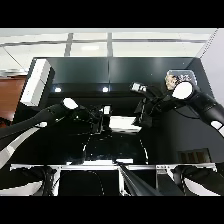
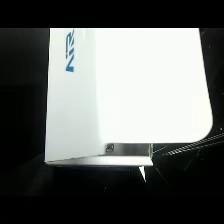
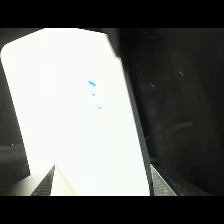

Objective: Fold the box and place the chain.

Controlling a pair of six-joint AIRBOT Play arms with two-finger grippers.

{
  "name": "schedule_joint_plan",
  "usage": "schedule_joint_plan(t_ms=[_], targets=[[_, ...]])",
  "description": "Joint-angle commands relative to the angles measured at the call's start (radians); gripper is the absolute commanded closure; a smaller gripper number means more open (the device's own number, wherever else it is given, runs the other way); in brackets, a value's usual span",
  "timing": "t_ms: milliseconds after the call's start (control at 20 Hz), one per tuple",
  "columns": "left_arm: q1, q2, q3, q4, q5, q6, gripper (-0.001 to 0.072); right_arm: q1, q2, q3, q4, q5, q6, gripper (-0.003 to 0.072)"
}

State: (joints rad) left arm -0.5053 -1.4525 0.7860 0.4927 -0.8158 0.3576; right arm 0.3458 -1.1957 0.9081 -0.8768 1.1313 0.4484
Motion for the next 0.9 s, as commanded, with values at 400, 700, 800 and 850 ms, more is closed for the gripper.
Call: schedule_joint_plan(t_ms=[400, 700, 800, 850], targets=[[-0.001, 0.000, 0.001, 0.000, 0.000, 0.000, 0.0338, 0.053, 0.001, -0.016, -0.040, -0.032, -0.090, 0.0390], [-0.001, 0.000, 0.001, 0.000, 0.000, 0.000, 0.0338, 0.054, 0.001, -0.016, -0.040, -0.017, -0.086, 0.0391], [-0.001, 0.000, 0.001, 0.000, 0.000, 0.000, 0.0338, 0.055, 0.001, -0.016, -0.040, -0.016, -0.086, 0.0391], [-0.001, 0.000, 0.001, 0.000, 0.000, 0.000, 0.0338, 0.054, 0.001, -0.016, -0.040, -0.015, -0.086, 0.0392]])
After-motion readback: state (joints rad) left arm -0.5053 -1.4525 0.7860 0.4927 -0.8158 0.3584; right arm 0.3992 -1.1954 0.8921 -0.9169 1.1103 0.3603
